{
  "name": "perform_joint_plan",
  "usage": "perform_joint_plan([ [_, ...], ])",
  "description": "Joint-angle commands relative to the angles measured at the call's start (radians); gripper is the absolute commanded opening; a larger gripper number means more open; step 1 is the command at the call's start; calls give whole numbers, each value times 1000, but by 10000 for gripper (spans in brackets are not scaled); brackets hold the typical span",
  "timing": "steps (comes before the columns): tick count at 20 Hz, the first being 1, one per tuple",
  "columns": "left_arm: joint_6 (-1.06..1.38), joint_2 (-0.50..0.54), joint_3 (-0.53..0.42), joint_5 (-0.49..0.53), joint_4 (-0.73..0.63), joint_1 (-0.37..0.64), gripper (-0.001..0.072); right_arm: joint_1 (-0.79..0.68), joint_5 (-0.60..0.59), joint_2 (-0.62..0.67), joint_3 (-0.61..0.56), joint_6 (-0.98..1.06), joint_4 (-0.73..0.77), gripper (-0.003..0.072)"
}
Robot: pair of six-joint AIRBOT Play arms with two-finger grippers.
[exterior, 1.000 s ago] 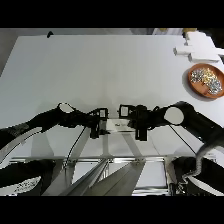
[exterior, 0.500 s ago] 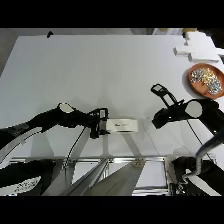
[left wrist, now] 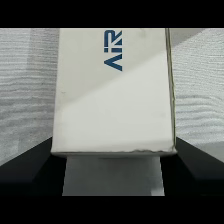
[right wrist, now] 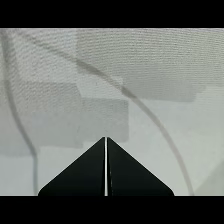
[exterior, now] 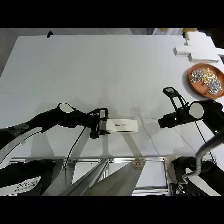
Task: Fold the box and place the chain.
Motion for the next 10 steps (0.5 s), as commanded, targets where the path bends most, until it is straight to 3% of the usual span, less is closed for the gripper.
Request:
perform_joint_plan([
  [1,0,0,0,0,0,0,253,-2,4,1,-1,13,-1,13],
  [6,0,0,0,0,0,0,254,-2,4,1,-1,13,-1,13],
  [10,-3,1,0,-74,-5,0,254,-2,4,1,-1,13,-1,13],
])
